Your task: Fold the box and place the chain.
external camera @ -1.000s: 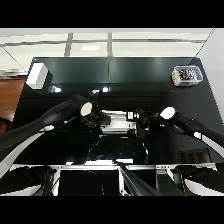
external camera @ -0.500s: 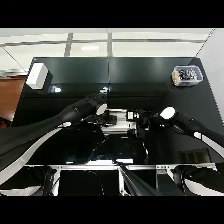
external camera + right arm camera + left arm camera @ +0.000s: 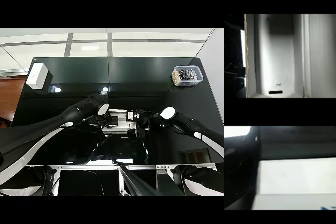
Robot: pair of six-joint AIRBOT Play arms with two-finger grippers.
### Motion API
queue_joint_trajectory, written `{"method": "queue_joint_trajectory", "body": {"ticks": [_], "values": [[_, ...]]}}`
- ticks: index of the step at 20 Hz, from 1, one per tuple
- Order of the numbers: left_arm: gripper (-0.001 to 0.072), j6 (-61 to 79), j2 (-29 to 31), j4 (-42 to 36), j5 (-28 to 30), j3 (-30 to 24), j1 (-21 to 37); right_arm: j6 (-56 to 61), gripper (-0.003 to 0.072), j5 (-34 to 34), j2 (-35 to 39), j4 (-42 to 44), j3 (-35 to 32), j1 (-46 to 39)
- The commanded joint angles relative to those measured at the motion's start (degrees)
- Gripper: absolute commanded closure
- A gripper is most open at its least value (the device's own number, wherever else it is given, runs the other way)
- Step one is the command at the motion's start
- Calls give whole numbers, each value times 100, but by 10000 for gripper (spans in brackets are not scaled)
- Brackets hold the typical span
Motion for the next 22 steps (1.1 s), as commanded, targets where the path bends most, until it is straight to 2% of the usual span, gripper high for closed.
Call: {"method": "queue_joint_trajectory", "body": {"ticks": [1, 3, 5, 6, 8, 12, 15, 16, 17, 18, 19, 20, 21, 22], "values": [[382, -31, 2, 79, -116, 4, 20, 13, 243, 2, -2, 7, -4, 7], [666, -94, 2, 87, -20, 4, 17, 13, 244, 2, -2, 7, -4, 4], [681, -98, 2, 85, 44, 4, 20, 72, 218, 4, 2, 9, -4, 4], [681, -98, 2, 87, 39, 4, 17, 249, -24, 2, 24, 7, -4, 4], [681, -92, 2, 120, 22, 4, 17, 481, -34, 101, 254, -282, -4, 2], [680, -94, 4, 120, 26, 4, 11, 1005, -34, 417, 846, -1493, -4, -31], [680, -94, 2, 116, 24, 4, 13, 1088, -34, 527, 914, -1585, -4, -125], [680, -94, 2, 114, 24, 4, 13, 1086, 17, 529, 914, -1556, -4, -120], [680, -94, 2, 111, 31, 4, 13, 1088, 197, 527, 914, -1464, -4, -127], [680, -94, 2, 103, 33, 4, 13, 1086, 275, 522, 914, -1397, -4, -122], [680, -94, 2, 103, 37, 4, 13, 1086, 276, 520, 914, -1237, -4, -122], [680, -94, 2, 103, 39, 4, 13, 1086, 447, 518, 914, -1036, -4, -120], [680, -94, 2, 101, 42, 4, 13, 1078, 498, 492, 903, -789, -4, -103], [680, -94, 2, 101, 42, 4, 13, 1078, 498, 382, 876, -654, -4, -55]]}}
